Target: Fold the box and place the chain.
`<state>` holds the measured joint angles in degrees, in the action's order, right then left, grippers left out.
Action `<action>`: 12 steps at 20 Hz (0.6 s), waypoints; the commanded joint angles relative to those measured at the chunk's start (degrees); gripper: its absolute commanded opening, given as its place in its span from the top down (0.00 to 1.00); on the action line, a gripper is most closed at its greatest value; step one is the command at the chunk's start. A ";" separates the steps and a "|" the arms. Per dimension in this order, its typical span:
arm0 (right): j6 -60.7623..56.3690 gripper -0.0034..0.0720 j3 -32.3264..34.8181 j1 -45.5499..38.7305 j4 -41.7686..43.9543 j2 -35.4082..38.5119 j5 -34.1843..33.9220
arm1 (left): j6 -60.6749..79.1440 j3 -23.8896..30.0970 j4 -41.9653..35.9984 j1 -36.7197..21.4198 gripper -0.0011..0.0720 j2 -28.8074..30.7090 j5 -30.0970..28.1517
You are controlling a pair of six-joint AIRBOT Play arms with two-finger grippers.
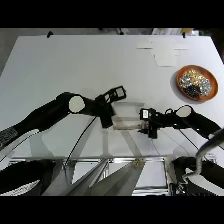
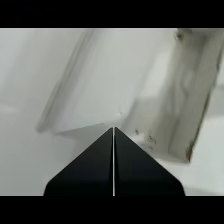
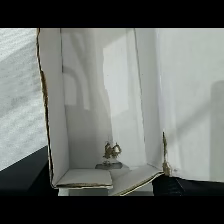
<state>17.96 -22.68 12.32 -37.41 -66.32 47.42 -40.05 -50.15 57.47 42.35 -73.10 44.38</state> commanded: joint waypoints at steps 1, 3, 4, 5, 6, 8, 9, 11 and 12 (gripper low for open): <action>-0.09 0.34 -0.04 0.00 0.11 0.00 -0.04 | 3.26 3.48 2.10 -0.28 0.98 0.13 5.75; -0.09 0.34 -0.04 0.00 0.11 0.02 -0.04 | 5.84 5.53 1.38 -0.33 0.98 -0.28 5.29; -0.09 0.34 -0.04 0.00 0.11 0.02 -0.04 | 5.97 6.21 1.49 -0.55 0.98 -0.33 4.87; -0.09 0.34 -0.04 0.00 0.11 0.02 -0.04 | 6.58 6.62 1.64 -0.87 0.98 -0.33 4.96; -0.07 0.34 -0.04 0.00 0.11 0.02 -0.04 | 6.69 6.71 1.77 -1.27 0.97 -0.31 4.90; -0.07 0.34 -0.04 0.00 0.11 0.02 -0.04 | 8.46 6.71 1.95 -2.25 0.92 -0.28 4.90; -0.09 0.34 -0.04 0.00 0.11 0.02 -0.04 | 10.25 6.71 2.08 -2.73 0.86 -0.28 4.90; -0.07 0.34 -0.04 0.00 0.11 0.02 -0.04 | 15.85 6.73 2.23 -3.56 0.66 -0.31 4.79; -0.09 0.34 -0.04 0.00 0.11 0.02 -0.04 | 19.39 6.95 2.12 -3.76 0.48 -0.31 3.74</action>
